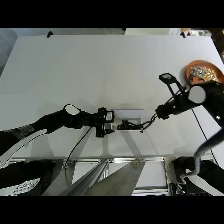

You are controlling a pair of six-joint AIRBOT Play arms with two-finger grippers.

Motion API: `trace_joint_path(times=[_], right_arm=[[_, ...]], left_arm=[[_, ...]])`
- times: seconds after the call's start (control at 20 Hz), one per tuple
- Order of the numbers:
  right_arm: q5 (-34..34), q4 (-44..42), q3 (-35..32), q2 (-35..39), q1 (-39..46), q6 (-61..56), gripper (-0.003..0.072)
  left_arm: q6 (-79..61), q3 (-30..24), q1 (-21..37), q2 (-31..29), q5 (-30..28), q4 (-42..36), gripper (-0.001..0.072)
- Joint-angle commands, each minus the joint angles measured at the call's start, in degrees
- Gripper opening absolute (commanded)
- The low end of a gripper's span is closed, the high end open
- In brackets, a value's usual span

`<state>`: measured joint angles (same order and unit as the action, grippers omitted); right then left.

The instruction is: Fold the box and place the chain.

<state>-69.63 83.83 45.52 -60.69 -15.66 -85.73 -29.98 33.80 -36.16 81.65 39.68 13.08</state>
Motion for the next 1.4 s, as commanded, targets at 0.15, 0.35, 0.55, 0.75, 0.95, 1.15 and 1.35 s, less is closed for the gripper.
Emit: trace_joint_path(times=[0.15,0.35,0.55,0.75,0.95,1.15,1.35], right_arm=[[3.9,-0.8,-0.7,-9.2,0.3,-2.8,0.0397],[5.5,-0.7,-0.7,-11.9,0.3,-4.1,0.0321],[6.5,-0.6,-0.7,-13.1,0.3,-4.5,0.0317],[6.4,0.0,-0.8,-13.1,0.3,-6.0,0.0273],[6.0,0.3,-0.8,-13.1,0.3,-7.3,0.0245],[6.3,0.3,-0.8,-13.7,0.3,-9.0,0.0221],[6.5,0.2,-0.8,-15.5,-0.8,-9.6,0.022]], left_arm=[[0.0,0.0,0.0,0.0,0.0,0.0,0.0211],[0.0,0.0,0.0,0.0,0.0,0.0,0.0211],[0.0,0.0,0.0,0.0,0.0,0.0,0.0211],[0.0,0.0,0.0,0.0,0.0,0.0,0.0211],[0.0,0.0,0.0,0.0,0.0,0.0,0.0211],[0.0,0.0,0.0,0.0,0.0,0.0,0.0211],[0.0,0.0,0.0,0.0,0.0,0.0,0.0211]])
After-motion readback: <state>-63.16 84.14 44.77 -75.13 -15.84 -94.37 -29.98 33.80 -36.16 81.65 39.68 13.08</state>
